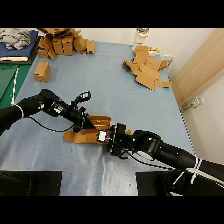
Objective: Fold the box.
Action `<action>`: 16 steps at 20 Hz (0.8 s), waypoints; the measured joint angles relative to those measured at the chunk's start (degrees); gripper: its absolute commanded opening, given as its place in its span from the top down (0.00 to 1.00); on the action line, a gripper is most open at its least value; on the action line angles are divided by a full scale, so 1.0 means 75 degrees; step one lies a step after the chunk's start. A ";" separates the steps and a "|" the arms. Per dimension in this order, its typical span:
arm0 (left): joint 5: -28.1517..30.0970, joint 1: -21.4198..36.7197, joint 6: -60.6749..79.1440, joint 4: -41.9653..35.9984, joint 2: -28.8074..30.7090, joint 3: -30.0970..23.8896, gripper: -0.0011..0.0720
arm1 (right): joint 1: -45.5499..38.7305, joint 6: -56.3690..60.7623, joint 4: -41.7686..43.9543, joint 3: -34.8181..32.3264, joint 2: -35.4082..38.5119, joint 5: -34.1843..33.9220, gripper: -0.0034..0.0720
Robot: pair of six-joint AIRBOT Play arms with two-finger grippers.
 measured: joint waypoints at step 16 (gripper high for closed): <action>-0.0012 -0.0003 -0.0003 0.0006 0.0000 0.0000 0.97 | -0.0207 -0.0029 0.0367 0.0000 0.0289 0.0201 0.00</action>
